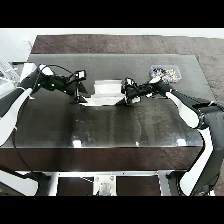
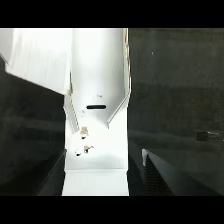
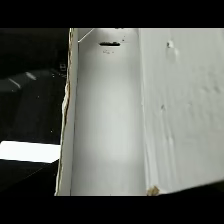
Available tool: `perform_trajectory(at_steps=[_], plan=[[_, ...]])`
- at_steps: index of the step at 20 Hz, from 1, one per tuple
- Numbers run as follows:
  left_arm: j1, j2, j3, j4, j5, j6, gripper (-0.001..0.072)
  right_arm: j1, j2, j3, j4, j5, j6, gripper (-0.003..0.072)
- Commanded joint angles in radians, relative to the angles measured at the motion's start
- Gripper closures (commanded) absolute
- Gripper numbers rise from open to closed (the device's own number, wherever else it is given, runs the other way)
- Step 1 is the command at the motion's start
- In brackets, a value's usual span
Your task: Fold the box and place the chain.
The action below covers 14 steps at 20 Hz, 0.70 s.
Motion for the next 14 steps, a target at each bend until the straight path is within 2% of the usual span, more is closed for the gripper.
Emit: perform_trajectory(at_steps=[1, 6, 14], plan=[[0.000, -0.035, 0.000, -0.003, -0.010, -0.017, 0.0158, 0.000, 0.000, 0.000, 0.001, 0.000, 0.000, 0.0191], [0.000, -0.071, 0.000, -0.107, -0.005, 0.010, 0.0159, 0.000, 0.000, 0.000, 0.001, 0.000, 0.000, 0.0191], [-0.051, -0.093, 0.000, -0.105, 0.073, 0.009, 0.0159, 0.000, 0.000, 0.000, 0.003, 0.000, 0.000, 0.0191]])
